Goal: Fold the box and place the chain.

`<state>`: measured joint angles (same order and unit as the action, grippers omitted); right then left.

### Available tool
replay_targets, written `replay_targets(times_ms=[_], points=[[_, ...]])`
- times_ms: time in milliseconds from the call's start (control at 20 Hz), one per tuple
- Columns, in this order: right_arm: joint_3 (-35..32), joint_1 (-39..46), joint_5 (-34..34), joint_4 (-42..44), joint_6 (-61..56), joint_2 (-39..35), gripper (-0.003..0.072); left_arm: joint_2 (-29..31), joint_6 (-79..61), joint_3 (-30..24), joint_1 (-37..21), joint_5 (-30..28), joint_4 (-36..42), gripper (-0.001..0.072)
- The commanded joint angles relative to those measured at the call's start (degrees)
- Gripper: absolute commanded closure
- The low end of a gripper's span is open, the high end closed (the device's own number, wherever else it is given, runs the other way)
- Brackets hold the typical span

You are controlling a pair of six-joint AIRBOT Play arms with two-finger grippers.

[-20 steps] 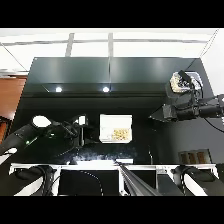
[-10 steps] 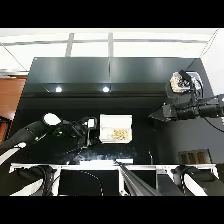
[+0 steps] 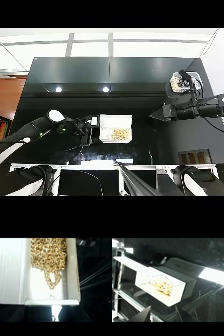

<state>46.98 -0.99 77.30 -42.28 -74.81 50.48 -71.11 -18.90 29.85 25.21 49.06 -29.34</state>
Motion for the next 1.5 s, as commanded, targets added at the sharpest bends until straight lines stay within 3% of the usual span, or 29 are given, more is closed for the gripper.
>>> replay_targets(times_ms=[0, 100, 150, 200, 250, 500, 650, 750, 950, 1050, 1450], points=[[-0.04, 0.04, -1.2, -0.02, 0.11, -0.02, 0.0308, -0.28, 0.02, 0.31, 0.92, -0.42, -0.2, 0.0043], [-0.04, 0.02, -1.9, -0.42, 0.46, -0.02, 0.0308, -0.28, 0.0, 0.31, 1.53, -0.63, -0.44, 0.0296], [-0.04, -0.68, -3.56, -2.8, 0.2, -0.02, 0.0276, -0.28, 0.0, 0.31, 1.75, -0.63, -0.85, 0.0378], [-0.04, -2.43, -4.59, -4.81, 0.0, -0.02, 0.0022, -0.28, 0.0, 0.31, 1.86, -0.68, -1.07, 0.0433], [-0.04, -5.25, -6.64, -7.06, -0.04, -0.02, -0.0034, -0.28, 0.0, 0.31, 1.84, -0.68, -1.07, 0.0437], [0.15, -17.0, -25.62, -9.9, -2.58, 5.2, -0.0034, -0.28, 0.02, 0.31, 1.84, -0.83, -1.03, 0.0436], [0.15, -18.14, -30.12, -8.63, -2.08, 12.68, -0.0034, -0.28, 0.02, 0.31, 1.84, -0.85, -1.03, 0.0436], [0.15, -18.18, -29.11, -7.52, 2.1, 16.39, -0.0034, -0.28, 0.02, 0.31, 1.84, -0.87, -1.03, 0.0436], [0.15, -18.16, -18.53, 2.21, 36.02, 17.09, -0.0034, -0.28, 0.02, 0.31, 1.84, -0.9, -1.03, 0.0435], [0.15, -18.16, -14.93, 5.33, 46.03, 17.05, -0.0034, -0.28, 0.04, 0.31, 1.81, -0.98, -0.81, 0.0435], [0.11, -19.28, -10.75, 5.46, 54.47, 14.1, -0.0034, -0.28, 0.04, 0.31, 1.84, -0.96, -0.83, 0.0434]])
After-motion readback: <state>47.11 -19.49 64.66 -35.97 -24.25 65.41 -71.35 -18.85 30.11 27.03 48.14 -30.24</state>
